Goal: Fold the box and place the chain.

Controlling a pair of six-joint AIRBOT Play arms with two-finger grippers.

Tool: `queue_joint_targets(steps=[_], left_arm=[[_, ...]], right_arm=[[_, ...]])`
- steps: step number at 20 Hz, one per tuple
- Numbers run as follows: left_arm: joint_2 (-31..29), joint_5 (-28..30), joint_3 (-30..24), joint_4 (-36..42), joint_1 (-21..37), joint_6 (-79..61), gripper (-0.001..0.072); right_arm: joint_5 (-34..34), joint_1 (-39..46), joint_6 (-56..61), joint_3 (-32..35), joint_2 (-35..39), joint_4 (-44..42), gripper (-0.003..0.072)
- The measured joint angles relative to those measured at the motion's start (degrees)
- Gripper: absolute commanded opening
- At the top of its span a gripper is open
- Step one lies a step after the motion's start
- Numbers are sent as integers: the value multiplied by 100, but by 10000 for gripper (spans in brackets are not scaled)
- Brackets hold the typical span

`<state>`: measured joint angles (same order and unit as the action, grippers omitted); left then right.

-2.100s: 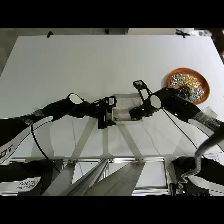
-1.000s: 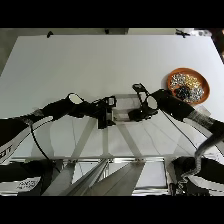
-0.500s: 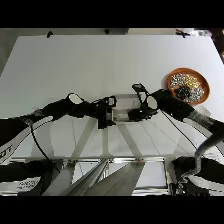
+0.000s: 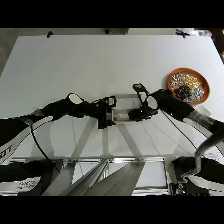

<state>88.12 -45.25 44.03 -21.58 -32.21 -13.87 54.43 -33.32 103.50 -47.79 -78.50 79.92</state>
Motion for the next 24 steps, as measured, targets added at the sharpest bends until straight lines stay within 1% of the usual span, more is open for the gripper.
queue_joint_targets(steps=[2,3,4,9,10,12,15,16,19,21,23,24], left_arm=[[0,2,0,-2,0,-2,366],[-2,0,0,-4,0,-2,366],[-2,-2,0,-9,2,-7,366],[-2,-4,-2,0,2,13,366],[-2,-4,-2,0,2,9,366],[-2,-4,-2,-24,2,-42,366],[-2,4,-2,-2,2,-22,366],[0,7,-2,4,0,-13,366],[0,17,-2,13,0,2,366],[0,31,-2,17,0,9,366],[2,31,0,17,-2,9,366],[2,31,0,15,-2,7,366]], right_arm=[[-4,0,4,2,0,-37,141],[-7,0,9,2,0,-63,84],[-4,0,11,2,0,-68,8],[-39,0,31,2,-2,-184,13],[-39,0,26,2,-2,-190,38],[-24,-2,-7,2,0,-236,181],[-55,-7,-4,0,42,-319,348],[-57,-9,-4,0,76,-317,361],[-28,-9,-22,0,260,-216,365],[-24,-9,-31,-2,463,-118,442],[-13,-9,-44,-7,688,-26,445],[-7,-7,-44,-7,802,31,473]])
